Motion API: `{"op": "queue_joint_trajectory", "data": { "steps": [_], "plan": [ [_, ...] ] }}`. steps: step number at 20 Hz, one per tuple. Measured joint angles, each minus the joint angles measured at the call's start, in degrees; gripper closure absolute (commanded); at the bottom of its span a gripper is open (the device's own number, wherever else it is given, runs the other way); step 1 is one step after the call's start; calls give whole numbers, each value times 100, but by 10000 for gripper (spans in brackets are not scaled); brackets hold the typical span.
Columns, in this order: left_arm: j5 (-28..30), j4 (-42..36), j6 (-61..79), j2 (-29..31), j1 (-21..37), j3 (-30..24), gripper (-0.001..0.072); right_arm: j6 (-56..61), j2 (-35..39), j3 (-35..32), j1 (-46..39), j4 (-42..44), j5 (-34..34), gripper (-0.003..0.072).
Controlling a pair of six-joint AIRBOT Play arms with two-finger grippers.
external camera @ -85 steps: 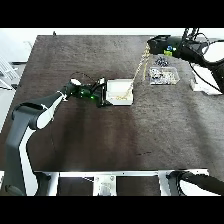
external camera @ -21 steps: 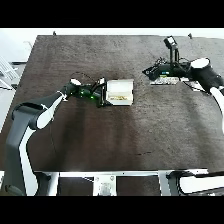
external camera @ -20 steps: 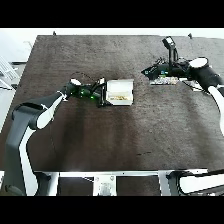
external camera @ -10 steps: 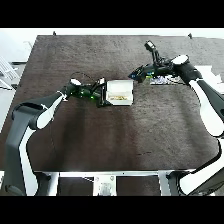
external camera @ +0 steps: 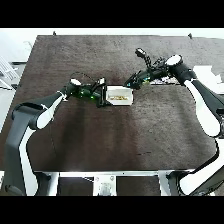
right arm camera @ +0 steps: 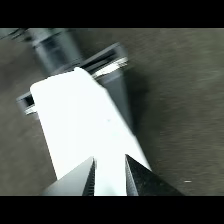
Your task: Fold the box and place the chain.
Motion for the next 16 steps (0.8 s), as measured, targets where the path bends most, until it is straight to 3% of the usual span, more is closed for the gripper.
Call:
{"op": "queue_joint_trajectory", "data": {
  "steps": [6, 8, 11, 16],
  "plan": [
    [2, 0, 0, 0, -2, 0, 434, -17, -24, 0, 177, -177, 317, 446],
    [2, 0, 0, 0, 0, 0, 434, -20, -44, 0, 205, -258, 297, 384],
    [2, 0, 0, 0, 0, 0, 434, -61, -55, 0, 227, -313, 234, 353],
    [2, 0, 0, 0, 0, 0, 434, -208, -116, 0, 240, -369, 160, 345]
  ]
}}
